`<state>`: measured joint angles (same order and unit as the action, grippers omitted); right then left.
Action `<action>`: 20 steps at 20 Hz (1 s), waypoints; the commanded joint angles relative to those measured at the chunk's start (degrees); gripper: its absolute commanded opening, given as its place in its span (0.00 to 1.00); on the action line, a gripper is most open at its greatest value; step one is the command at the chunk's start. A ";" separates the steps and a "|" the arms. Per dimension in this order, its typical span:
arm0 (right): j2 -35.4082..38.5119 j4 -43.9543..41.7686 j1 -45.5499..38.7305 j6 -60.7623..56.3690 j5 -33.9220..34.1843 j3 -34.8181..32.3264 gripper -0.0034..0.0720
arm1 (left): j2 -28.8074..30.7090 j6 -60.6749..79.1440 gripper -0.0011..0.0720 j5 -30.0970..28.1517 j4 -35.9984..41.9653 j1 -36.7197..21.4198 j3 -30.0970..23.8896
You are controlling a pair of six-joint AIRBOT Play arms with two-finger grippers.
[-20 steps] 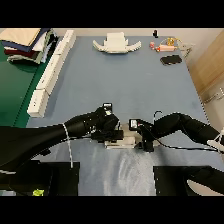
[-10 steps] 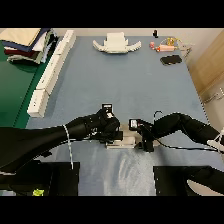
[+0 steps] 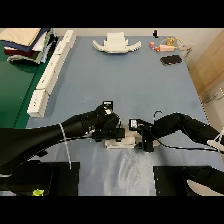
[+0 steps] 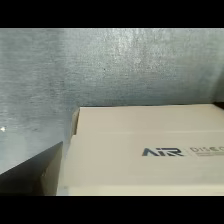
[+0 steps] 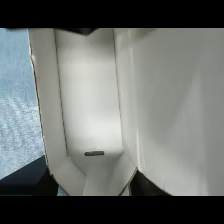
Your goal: Fold the box.
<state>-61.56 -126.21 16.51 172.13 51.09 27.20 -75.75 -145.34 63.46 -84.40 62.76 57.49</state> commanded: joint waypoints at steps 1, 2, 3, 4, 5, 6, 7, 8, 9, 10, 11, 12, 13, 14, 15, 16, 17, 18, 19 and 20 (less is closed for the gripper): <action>-0.02 -0.02 0.02 0.00 0.00 -0.02 0.72 | 4.26 1.14 0.83 3.41 0.00 -1.55 0.24; -0.02 -0.02 0.02 0.00 0.00 -0.02 0.72 | 6.67 1.97 0.83 4.42 -0.07 -2.12 0.24; -0.02 -0.02 0.02 0.00 0.00 -0.02 0.72 | 9.07 2.93 0.83 5.55 -0.04 -2.69 0.22; -0.02 -0.02 0.02 0.00 0.00 -0.02 0.72 | 11.58 4.17 0.75 7.32 -0.31 -3.41 0.22; -0.02 -0.02 0.02 0.00 0.00 -0.02 0.72 | 13.70 5.92 0.41 9.20 -0.90 -3.98 0.20; -0.02 -0.02 0.02 0.00 0.00 -0.02 0.72 | 15.74 8.39 0.02 10.93 -1.70 -4.39 0.15; -0.02 -0.02 0.02 0.00 0.00 -0.02 0.72 | 17.25 10.54 0.03 12.09 -2.25 -4.68 0.15; -0.02 -0.02 0.02 0.00 0.00 -0.02 0.72 | 18.47 13.05 0.03 12.76 -2.25 -5.20 0.13; -0.02 -0.02 0.02 0.00 0.00 -0.02 0.72 | 19.37 15.54 0.03 13.05 -2.12 -5.97 -0.11; -0.02 -0.02 0.02 0.00 0.00 -0.02 0.72 | 20.15 18.62 0.03 12.94 -1.49 -7.04 -0.70; -0.04 -0.02 0.02 0.00 0.00 -0.02 0.72 | 20.83 22.29 0.03 12.26 -0.15 -8.33 -1.51; -0.02 -0.02 0.02 0.00 0.00 -0.02 0.72 | 21.53 27.43 0.03 10.56 2.58 -10.12 -2.73; -0.02 -0.02 0.02 0.00 0.00 -0.02 0.72 | 22.27 33.77 0.03 8.46 6.36 -12.31 -4.28; -0.02 -0.02 0.02 0.00 0.00 -0.02 0.72 | 22.95 40.44 0.03 6.69 10.58 -14.60 -5.97; -0.02 -0.02 0.02 0.00 0.00 -0.02 0.72 | 23.58 48.24 0.03 5.27 15.47 -17.38 -8.00; -0.02 -0.02 0.02 0.00 0.00 -0.02 0.72 | 24.11 55.67 0.03 4.50 19.85 -20.04 -9.92; -0.02 -0.02 0.02 0.00 0.00 -0.02 0.72 | 24.59 63.28 0.03 3.80 23.65 -22.88 -11.89; -0.02 -0.02 0.02 0.00 0.00 -0.02 0.72 | 24.85 70.31 0.03 3.52 25.99 -25.27 -13.38; -0.02 -0.02 0.02 0.00 0.00 -0.02 0.72 | 25.11 78.77 0.03 3.67 27.58 -27.26 -14.56; -0.02 -0.02 0.02 0.00 -0.02 -0.02 0.72 | 25.49 87.27 0.03 3.78 28.28 -28.37 -15.32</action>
